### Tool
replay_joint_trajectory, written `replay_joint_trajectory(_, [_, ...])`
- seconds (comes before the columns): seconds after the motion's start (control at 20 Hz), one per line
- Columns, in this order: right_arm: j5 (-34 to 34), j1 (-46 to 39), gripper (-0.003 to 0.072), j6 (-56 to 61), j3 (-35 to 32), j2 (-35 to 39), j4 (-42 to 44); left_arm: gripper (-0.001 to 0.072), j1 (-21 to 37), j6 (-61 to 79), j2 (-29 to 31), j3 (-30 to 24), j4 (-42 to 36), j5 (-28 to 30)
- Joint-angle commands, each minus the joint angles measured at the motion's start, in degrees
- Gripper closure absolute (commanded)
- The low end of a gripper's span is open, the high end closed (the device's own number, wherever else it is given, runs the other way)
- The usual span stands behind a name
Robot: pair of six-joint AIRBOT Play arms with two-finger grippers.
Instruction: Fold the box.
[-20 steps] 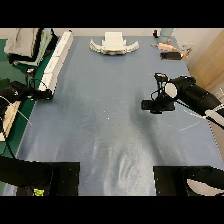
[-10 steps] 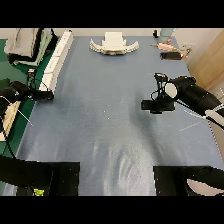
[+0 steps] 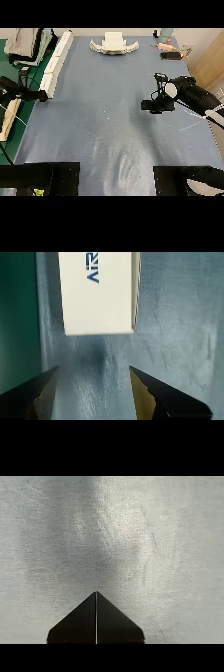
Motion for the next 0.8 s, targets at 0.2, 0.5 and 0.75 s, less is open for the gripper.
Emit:
replay_joint_trajectory(0.2, [-0.04, 0.07, 0.0681, -5.05, 0.35, -0.96, 3.23, 0.0695, 0.02, -6.58, 11.58, 2.21, -1.73, -30.14])
replay_joint_trajectory(0.5, [-4.28, 0.07, 0.0681, -10.38, 8.09, -7.06, 10.8, 0.0696, -24.7, -15.91, 12.0, 5.18, -4.5, -22.75])
replay_joint_trajectory(0.75, [-5.9, 0.07, 0.0681, -10.62, 14.23, -10.73, 20.33, 0.0695, -37.33, -22.34, 7.15, 5.68, -4.31, -17.27])
